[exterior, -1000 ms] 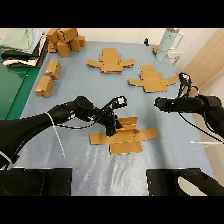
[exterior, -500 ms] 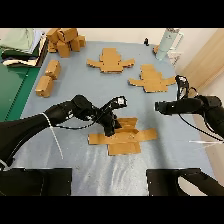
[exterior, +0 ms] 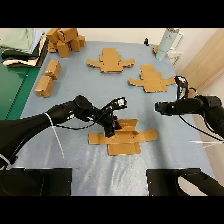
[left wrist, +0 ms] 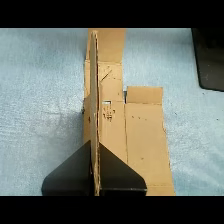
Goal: Fold the box.
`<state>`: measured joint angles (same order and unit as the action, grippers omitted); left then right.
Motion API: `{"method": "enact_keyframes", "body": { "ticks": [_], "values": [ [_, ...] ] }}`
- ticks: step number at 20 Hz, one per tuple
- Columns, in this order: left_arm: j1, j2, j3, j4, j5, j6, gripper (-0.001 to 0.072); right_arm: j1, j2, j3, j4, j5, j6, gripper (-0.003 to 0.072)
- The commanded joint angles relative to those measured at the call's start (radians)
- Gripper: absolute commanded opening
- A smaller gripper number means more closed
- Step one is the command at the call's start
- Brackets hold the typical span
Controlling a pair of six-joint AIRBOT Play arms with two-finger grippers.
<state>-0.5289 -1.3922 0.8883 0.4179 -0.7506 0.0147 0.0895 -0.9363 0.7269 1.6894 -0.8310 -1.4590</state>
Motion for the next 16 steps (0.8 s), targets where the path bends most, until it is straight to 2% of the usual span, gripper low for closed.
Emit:
{"method": "enact_keyframes", "body": {
  "ticks": [1,3,6,10,14,15,16],
  "values": [
    [0.001,-0.008,0.000,0.002,0.003,0.005,0.0013,0.000,0.001,0.001,0.002,-0.003,-0.003,0.0002],
    [0.001,-0.007,0.000,0.002,0.007,0.004,0.0014,0.003,0.003,0.001,0.005,-0.034,-0.053,0.0001],
    [0.000,-0.007,0.000,0.002,0.008,0.004,0.0014,0.075,0.035,0.000,-0.004,-0.152,-0.114,-0.0001],
    [0.000,-0.008,0.000,0.002,0.010,0.004,0.0014,0.339,0.145,-0.062,-0.105,-0.303,-0.077,-0.0002],
    [0.000,-0.008,0.000,0.002,0.010,0.004,0.0014,0.715,0.279,-0.227,-0.107,-0.288,-0.056,0.0003],
    [0.000,-0.008,0.000,0.002,0.010,0.004,0.0014,0.800,0.290,-0.264,-0.108,-0.267,-0.056,0.0126],
    [0.000,-0.008,0.000,0.002,0.010,0.004,0.0014,0.861,0.288,-0.292,-0.121,-0.241,-0.057,0.0367]
  ]
}}
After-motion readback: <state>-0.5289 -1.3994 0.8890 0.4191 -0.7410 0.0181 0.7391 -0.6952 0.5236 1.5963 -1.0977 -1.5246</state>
